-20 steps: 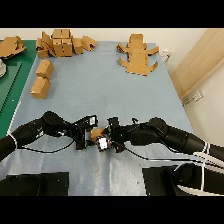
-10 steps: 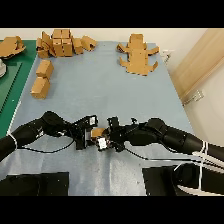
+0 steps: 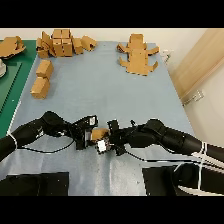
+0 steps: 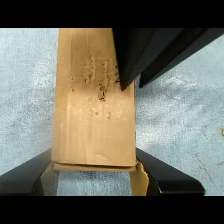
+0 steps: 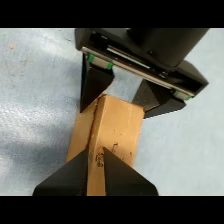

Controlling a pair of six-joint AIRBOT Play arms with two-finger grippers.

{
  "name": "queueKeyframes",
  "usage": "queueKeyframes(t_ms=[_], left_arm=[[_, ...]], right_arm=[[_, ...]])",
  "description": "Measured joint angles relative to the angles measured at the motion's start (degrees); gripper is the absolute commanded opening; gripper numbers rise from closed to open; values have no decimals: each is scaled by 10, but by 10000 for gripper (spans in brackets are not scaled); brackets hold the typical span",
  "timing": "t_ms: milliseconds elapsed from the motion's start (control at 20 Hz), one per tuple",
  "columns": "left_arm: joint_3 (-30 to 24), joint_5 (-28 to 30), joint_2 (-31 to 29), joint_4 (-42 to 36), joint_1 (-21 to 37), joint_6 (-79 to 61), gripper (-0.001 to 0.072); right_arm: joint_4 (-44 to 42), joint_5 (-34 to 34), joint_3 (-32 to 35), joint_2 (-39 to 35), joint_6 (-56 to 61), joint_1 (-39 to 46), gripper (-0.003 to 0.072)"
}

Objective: Fold the box.

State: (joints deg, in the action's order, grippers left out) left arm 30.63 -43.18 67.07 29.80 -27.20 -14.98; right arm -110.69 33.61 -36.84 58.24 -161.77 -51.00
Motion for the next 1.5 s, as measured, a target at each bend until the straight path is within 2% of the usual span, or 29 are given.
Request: queueKeyframes(t_ms=[50, 100, 350, 450, 500, 550, 700, 800, 900, 1100, 1300, 1500], left_arm=[[0, 0, 0, 0, 0, 0, 519], [0, 0, 0, 0, 0, 0, 519], [0, 1, 0, 0, 0, 0, 520], [0, 1, 0, 0, 0, 0, 520], [0, 1, 0, 0, 0, 0, 519], [0, 1, 0, 0, 0, 0, 519], [0, 1, 0, 0, 0, 0, 520], [0, 1, 0, 0, 0, 0, 519], [0, 1, 0, 0, 0, 0, 520], [0, 1, 0, 0, 0, 0, 520], [0, 1, 0, 0, 0, 0, 519], [0, 1, 0, 0, 0, 0, 519]], right_arm=[[0, 2, 0, 0, 4, 0, 304], [0, 4, 0, -1, 10, 0, 326], [0, 9, -2, -43, 100, -1, 324], [-5, 19, -3, -77, 181, 0, 265], [-14, 31, -3, -96, 242, 0, 116], [-21, 47, -2, -112, 309, -1, 1], [-37, 82, 19, -147, 548, 0, -1], [-68, 76, 56, -161, 663, 0, -2], [-138, 19, 104, -175, 718, -4, -3], [-267, -165, 171, -185, 764, -32, -3], [-306, -312, 181, -156, 832, -59, -2], [-309, -373, 183, -99, 915, -80, -3]])
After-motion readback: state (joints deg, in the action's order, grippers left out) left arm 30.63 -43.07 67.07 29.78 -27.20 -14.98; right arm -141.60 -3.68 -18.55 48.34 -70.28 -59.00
